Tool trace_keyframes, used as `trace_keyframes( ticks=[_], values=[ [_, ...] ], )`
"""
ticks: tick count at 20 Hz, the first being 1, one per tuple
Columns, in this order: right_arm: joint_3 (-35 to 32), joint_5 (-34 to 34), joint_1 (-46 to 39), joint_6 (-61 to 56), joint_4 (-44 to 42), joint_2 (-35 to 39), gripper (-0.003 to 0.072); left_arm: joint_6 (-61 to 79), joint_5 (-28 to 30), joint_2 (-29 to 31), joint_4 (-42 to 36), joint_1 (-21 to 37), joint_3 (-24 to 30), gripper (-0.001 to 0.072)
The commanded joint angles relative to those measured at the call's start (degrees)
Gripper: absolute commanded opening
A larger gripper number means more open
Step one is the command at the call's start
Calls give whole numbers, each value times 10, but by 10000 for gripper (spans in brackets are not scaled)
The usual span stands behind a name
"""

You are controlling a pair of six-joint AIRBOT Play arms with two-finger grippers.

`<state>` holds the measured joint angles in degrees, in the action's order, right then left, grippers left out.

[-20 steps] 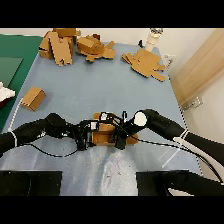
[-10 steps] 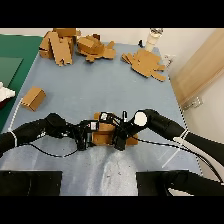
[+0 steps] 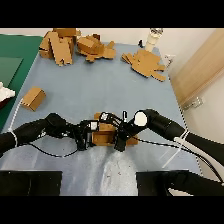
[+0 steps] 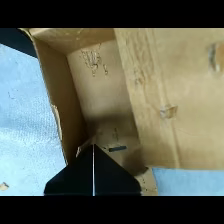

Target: Fold the box.

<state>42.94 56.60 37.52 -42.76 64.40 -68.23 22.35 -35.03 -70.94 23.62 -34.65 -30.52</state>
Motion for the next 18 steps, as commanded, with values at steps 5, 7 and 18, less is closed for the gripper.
trace_keyframes(
  ticks=[5, 7, 18],
  values=[
    [0, -16, -1, -119, 128, 0, 3, 1, -1, 0, 0, 0, 0, 287],
    [0, -16, -6, -131, 127, 0, 3, 1, -1, 0, 0, 0, 0, 287],
    [-14, 3, -48, -72, 112, 96, 184, 1, -1, 0, 0, 0, 0, 287]
  ],
)
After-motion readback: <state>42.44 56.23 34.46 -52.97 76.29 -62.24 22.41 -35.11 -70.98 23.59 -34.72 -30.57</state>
